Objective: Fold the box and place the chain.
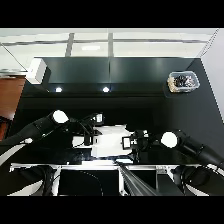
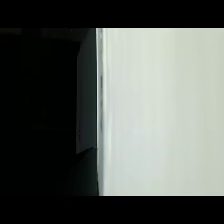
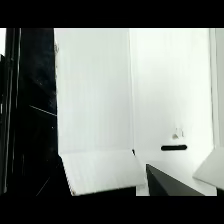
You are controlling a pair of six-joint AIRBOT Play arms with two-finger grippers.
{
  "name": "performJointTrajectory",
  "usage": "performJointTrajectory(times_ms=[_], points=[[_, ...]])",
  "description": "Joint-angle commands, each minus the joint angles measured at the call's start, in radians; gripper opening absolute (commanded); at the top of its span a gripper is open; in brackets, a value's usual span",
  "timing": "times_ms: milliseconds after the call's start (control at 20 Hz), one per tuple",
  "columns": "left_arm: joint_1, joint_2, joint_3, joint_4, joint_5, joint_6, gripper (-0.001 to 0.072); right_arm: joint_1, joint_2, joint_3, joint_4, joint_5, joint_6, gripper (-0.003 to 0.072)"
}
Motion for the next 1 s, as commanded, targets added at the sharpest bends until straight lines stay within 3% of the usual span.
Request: performJointTrajectory(times_ms=[0, 150, 350, 950], points=[[0.0, -0.001, 0.0, 0.0, 0.0, 0.0, 0.0023, 0.036, -0.011, -0.001, 0.028, -0.027, -0.028, 0.0609], [0.0, -0.001, 0.0, 0.0, 0.001, 0.0, 0.0024, 0.051, -0.017, -0.001, 0.051, -0.037, -0.027, 0.0609], [0.0, -0.001, 0.0, 0.0, 0.001, 0.0, 0.0023, 0.075, -0.037, 0.0, 0.113, -0.141, -0.027, 0.0609], [0.0, 0.0, 0.003, 0.001, -0.001, 0.0, 0.0024, -0.072, -0.033, 0.126, 0.064, -0.065, -0.001, 0.0609]])
